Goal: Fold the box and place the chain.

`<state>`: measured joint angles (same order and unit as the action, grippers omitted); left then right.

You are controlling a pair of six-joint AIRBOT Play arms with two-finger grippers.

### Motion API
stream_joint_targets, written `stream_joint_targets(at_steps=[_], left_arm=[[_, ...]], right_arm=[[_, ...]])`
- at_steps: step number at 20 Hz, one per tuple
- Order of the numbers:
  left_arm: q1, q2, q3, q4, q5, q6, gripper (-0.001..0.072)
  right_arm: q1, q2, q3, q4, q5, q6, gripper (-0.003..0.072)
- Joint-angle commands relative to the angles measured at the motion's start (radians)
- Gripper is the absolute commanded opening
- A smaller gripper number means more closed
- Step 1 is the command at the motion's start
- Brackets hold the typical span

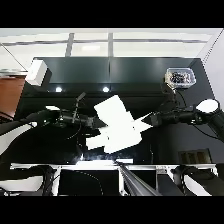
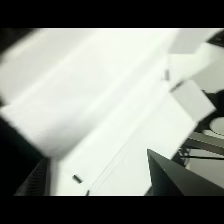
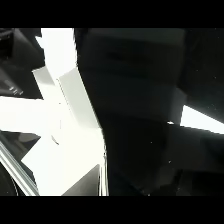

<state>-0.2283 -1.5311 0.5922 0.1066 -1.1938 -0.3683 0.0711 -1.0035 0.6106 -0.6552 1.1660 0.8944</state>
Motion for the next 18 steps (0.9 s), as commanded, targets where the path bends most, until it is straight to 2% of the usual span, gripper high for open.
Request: stream_joint_targets(at_steps=[1, 4, 5, 6, 7, 8, 9, 10, 11, 12, 16, 17, 18], left_arm=[[-0.030, -0.052, 0.016, -0.051, -0.090, 0.160, 0.0690], [-0.053, -0.063, 0.054, 0.020, -0.106, 0.159, 0.0684], [-0.052, -0.063, 0.062, 0.032, -0.121, 0.159, 0.0647], [-0.046, -0.063, 0.070, 0.047, -0.126, 0.159, 0.0520], [-0.040, -0.063, 0.075, 0.055, -0.128, 0.159, 0.0436], [-0.031, -0.063, 0.079, 0.067, -0.129, 0.159, 0.0382], [-0.024, -0.063, 0.083, 0.078, -0.131, 0.159, 0.0375], [-0.023, -0.063, 0.087, 0.093, -0.132, 0.159, 0.0330], [-0.022, -0.063, 0.093, 0.115, -0.132, 0.159, 0.0198], [-0.022, -0.063, 0.098, 0.138, -0.134, 0.159, 0.0138], [-0.023, -0.063, 0.100, 0.153, -0.145, 0.159, 0.0122], [-0.022, -0.063, 0.106, 0.164, -0.143, 0.163, 0.0028], [-0.023, -0.062, 0.118, 0.181, -0.148, 0.163, 0.0028]], right_arm=[[0.001, 0.000, 0.000, 0.000, 0.001, 0.015, 0.0051], [0.001, 0.000, 0.000, 0.000, 0.003, 0.015, 0.0051], [0.001, 0.000, 0.000, 0.000, 0.006, 0.015, 0.0051], [0.001, 0.000, 0.000, 0.000, 0.008, 0.015, 0.0051], [0.001, 0.000, 0.000, 0.000, 0.008, 0.015, 0.0051], [0.001, 0.000, 0.000, 0.000, 0.008, 0.015, 0.0051], [0.001, 0.000, 0.000, 0.000, 0.008, 0.015, 0.0051], [0.001, 0.000, 0.000, 0.000, 0.008, 0.015, 0.0051], [0.001, 0.000, 0.000, 0.000, 0.008, 0.016, 0.0050], [0.001, 0.000, 0.000, 0.000, 0.008, 0.022, 0.0051], [0.001, 0.000, 0.000, 0.000, -0.008, 0.029, 0.0051], [0.000, 0.000, 0.001, 0.000, -0.006, 0.029, 0.0145], [-0.006, 0.000, 0.003, -0.001, 0.014, 0.029, 0.0476]])
